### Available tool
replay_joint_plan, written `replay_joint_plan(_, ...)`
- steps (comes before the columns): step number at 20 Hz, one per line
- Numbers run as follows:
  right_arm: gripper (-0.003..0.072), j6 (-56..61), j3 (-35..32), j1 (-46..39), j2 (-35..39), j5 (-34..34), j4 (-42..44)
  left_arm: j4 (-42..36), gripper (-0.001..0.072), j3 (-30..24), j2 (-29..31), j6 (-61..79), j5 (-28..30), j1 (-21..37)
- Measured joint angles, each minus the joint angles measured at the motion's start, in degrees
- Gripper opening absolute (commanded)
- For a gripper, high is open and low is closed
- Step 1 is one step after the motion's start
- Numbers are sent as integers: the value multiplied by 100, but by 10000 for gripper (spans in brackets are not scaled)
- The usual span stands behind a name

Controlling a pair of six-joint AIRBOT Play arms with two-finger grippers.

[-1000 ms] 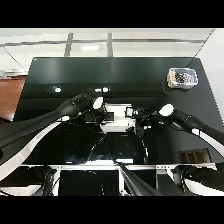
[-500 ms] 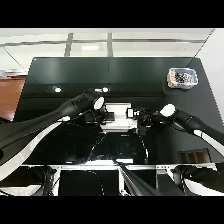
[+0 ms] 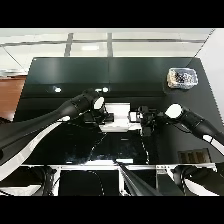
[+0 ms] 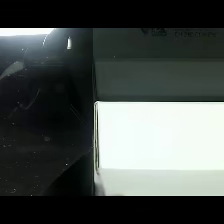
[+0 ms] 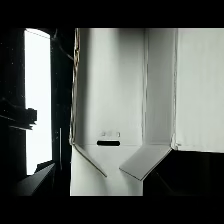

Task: Fold the box and place the chain.

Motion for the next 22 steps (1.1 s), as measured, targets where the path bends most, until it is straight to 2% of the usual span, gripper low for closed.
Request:
replay_joint_plan(1,309,-31,0,0,-33,-2,116,0,24,0,0,2,0,0)
replay_joint_plan(2,235,-48,0,0,-70,-4,284,0,24,0,0,7,-4,0)
replay_joint_plan(3,233,-70,0,0,-107,-2,455,2,24,0,0,15,-4,0)
replay_joint_plan(5,132,-103,0,31,-162,0,695,7,24,0,0,20,-33,0)
replay_joint_plan(9,144,-129,0,144,-332,-72,1165,17,24,0,0,24,-28,0)
replay_joint_plan(10,278,-129,0,166,-393,-125,1320,20,24,0,0,24,-24,0)
replay_joint_plan(11,317,-129,0,186,-442,-157,1453,20,24,0,0,24,-20,0)
replay_joint_plan(12,302,-138,0,199,-485,-214,1558,24,24,0,0,24,-9,0)
replay_joint_plan(13,186,-133,0,205,-514,-271,1639,22,24,0,0,24,-9,0)
replay_joint_plan(14,291,-125,0,214,-540,-302,1692,20,24,0,0,22,-9,0)
replay_joint_plan(15,365,-81,0,221,-551,-328,1738,13,24,0,0,20,4,0)
replay_joint_plan(16,175,-24,0,221,-564,-363,1775,11,24,0,0,20,13,0)
replay_joint_plan(17,126,61,0,221,-568,-389,1781,9,24,0,0,17,9,0)
replay_joint_plan(21,120,933,31,151,-455,-352,1593,-7,24,0,0,-2,20,0)
replay_joint_plan(22,80,1381,87,57,-367,-240,1429,-7,24,0,0,0,17,0)
